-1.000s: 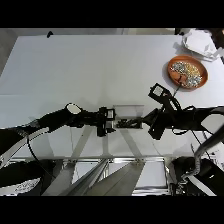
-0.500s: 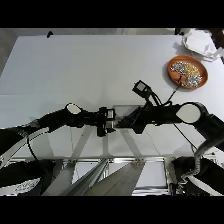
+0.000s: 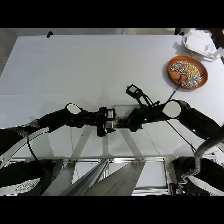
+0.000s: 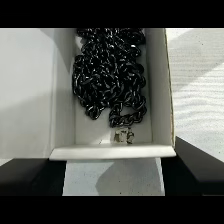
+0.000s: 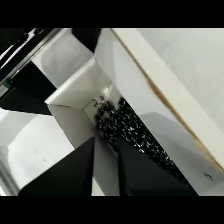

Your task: Fold the box and place the chain.

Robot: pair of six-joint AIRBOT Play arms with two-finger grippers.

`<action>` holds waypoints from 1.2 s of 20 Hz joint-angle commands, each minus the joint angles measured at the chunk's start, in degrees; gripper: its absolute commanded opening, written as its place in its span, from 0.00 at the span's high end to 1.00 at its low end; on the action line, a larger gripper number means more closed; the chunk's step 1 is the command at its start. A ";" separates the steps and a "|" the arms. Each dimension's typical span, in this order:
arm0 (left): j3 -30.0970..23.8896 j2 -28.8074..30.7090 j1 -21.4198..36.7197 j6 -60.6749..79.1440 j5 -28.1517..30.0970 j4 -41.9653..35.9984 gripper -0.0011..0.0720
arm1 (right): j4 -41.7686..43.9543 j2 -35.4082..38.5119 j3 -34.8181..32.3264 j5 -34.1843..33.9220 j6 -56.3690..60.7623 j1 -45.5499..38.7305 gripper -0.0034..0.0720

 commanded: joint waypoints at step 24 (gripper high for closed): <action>0.04 -0.02 -0.02 0.02 -0.02 0.00 0.87 | -46.60 -11.85 3.63 -21.86 49.03 -35.15 0.54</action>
